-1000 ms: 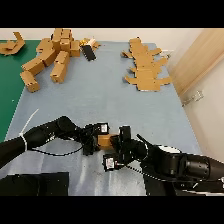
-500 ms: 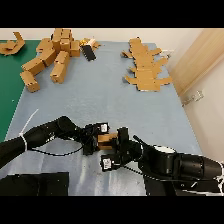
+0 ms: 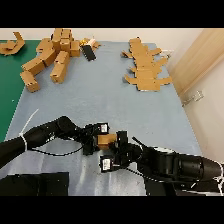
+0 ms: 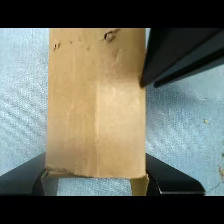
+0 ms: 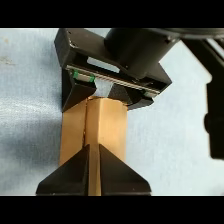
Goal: Fold the box.
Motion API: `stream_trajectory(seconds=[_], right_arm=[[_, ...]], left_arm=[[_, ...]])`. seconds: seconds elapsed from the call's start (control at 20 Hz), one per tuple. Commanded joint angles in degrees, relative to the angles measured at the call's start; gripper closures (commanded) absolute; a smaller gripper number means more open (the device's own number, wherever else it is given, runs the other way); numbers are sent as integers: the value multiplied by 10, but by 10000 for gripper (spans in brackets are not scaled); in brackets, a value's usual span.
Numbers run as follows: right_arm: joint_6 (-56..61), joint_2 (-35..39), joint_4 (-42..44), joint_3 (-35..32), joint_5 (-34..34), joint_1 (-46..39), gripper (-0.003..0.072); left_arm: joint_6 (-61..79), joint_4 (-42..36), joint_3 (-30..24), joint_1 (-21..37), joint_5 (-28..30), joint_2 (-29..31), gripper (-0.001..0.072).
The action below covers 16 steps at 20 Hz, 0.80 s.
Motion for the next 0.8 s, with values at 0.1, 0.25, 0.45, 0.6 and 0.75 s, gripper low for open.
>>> stream_trajectory(seconds=[0.1, 0.25, 0.45, 0.6, 0.75], right_arm=[[0, -3, 34, -3, -4, 3, 594], [0, -5, 34, -2, -15, 3, 594], [120, 75, 136, 50, -84, 2, 625], [421, 162, 203, 47, -170, -20, 684], [700, 242, 215, -20, -154, -54, 684]], left_arm=[[0, 0, 0, 0, 0, 0, 357], [0, 0, 0, 0, 0, 0, 358], [0, 0, 0, 0, 0, 0, 358], [0, 0, 0, 0, 0, 0, 358], [0, 0, 0, 0, 0, 0, 358]])
